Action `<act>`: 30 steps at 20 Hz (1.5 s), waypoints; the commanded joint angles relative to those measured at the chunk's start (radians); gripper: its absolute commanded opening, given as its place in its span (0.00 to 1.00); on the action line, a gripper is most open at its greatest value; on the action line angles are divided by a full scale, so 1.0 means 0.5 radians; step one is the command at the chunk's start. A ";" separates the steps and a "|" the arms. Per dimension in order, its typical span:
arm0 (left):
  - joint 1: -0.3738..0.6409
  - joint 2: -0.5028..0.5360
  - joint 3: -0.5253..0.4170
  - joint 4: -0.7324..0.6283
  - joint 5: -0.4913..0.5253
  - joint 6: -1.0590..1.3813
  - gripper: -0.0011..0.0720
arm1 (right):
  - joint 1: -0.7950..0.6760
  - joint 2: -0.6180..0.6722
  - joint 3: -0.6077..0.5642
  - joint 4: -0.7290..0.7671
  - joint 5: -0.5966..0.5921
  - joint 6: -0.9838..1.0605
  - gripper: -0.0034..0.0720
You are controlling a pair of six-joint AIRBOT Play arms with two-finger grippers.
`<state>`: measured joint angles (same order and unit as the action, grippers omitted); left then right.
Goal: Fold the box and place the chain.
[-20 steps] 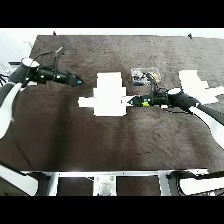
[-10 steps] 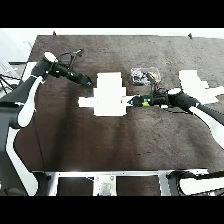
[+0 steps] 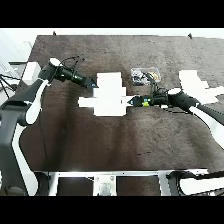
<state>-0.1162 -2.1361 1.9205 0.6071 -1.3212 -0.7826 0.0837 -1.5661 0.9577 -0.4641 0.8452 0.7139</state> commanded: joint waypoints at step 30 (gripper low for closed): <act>-0.060 -0.137 0.004 -0.246 -0.105 0.430 0.04 | -0.006 0.002 -0.001 0.008 0.011 -0.002 0.26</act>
<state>-0.1455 -2.2040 1.9217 0.5156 -1.3514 -0.6453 0.0834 -1.5669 0.9577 -0.4618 0.8452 0.7132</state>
